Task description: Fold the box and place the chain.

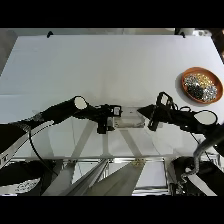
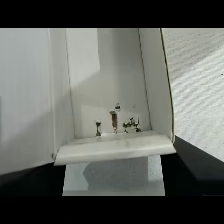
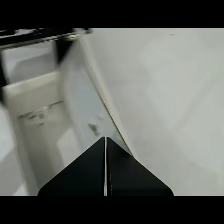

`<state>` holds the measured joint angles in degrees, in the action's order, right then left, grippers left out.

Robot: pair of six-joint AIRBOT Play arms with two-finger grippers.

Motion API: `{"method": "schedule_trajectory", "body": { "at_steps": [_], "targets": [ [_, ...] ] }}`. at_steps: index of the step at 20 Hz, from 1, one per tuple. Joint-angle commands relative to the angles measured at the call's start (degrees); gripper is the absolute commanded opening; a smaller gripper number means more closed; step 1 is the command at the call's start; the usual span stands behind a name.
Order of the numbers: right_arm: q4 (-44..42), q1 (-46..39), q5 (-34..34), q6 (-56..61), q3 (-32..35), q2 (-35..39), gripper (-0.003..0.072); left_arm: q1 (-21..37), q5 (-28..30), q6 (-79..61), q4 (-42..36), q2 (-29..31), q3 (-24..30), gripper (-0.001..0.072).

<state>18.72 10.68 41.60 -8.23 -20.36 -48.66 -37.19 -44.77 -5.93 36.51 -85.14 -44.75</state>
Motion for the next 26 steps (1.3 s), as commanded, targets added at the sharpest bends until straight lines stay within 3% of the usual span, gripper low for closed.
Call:
{"method": "schedule_trajectory", "body": {
  "at_steps": [1, 4, 11, 18, 20, 23, 26],
  "targets": [
    [-6.05, 1.70, -8.37, -1.53, 0.02, -8.79, 0.0012, -0.02, -0.04, -0.02, 0.00, -0.02, 0.02, 0.0252],
    [-5.46, 1.70, -7.87, -1.09, 0.02, -15.63, 0.0013, -0.02, -0.04, -0.02, 0.00, -0.04, 0.02, 0.0252],
    [-6.88, 1.70, -2.93, -1.33, 0.00, -15.96, 0.0015, -0.04, -0.04, -0.02, 0.00, -0.04, 0.02, 0.0252],
    [-6.56, 1.70, -1.44, -3.02, 0.00, -2.89, 0.0014, -0.04, -0.04, -0.02, 0.00, -0.04, 0.02, 0.0252],
    [-1.29, 1.70, 2.73, -2.54, 0.00, 1.27, 0.0013, -0.04, -0.04, -0.02, 0.00, -0.04, 0.02, 0.0252],
    [17.59, 1.70, 11.91, -0.44, 0.00, 5.42, 0.0015, -0.04, -0.02, -0.02, 0.00, -0.04, 0.02, 0.0252],
    [35.34, 1.70, 15.06, 12.92, 0.00, 6.73, 0.0016, -0.04, -0.04, -0.02, 0.00, -0.02, 0.02, 0.0252]
  ]
}}
